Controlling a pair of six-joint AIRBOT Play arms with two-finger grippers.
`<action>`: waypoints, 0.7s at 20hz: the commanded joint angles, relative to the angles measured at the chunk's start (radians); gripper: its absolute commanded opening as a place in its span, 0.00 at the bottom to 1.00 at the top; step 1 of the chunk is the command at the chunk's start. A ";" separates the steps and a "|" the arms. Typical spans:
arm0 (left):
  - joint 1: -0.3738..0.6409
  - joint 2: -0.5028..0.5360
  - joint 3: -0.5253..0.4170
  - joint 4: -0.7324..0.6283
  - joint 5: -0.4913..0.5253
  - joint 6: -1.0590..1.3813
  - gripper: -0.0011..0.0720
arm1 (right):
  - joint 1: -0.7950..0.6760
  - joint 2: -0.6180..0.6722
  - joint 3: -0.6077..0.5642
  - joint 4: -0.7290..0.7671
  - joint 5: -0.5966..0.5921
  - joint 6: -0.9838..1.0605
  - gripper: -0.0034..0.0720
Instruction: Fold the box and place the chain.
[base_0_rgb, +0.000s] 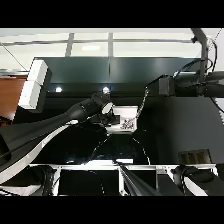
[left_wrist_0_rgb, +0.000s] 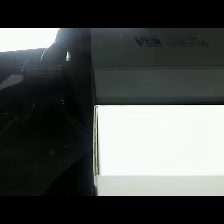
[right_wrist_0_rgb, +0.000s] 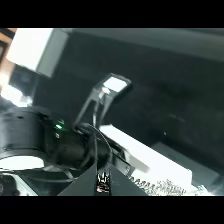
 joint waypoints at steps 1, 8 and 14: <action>0.000 0.001 0.000 0.000 0.002 0.000 0.06 | 0.004 -0.004 -0.007 -0.009 -0.006 0.018 0.06; 0.000 0.001 0.000 0.000 0.001 0.000 0.06 | 0.005 -0.004 0.175 0.076 0.042 0.016 0.06; 0.000 0.001 0.000 0.000 0.001 0.000 0.06 | 0.005 -0.004 0.182 0.132 0.053 -0.005 0.06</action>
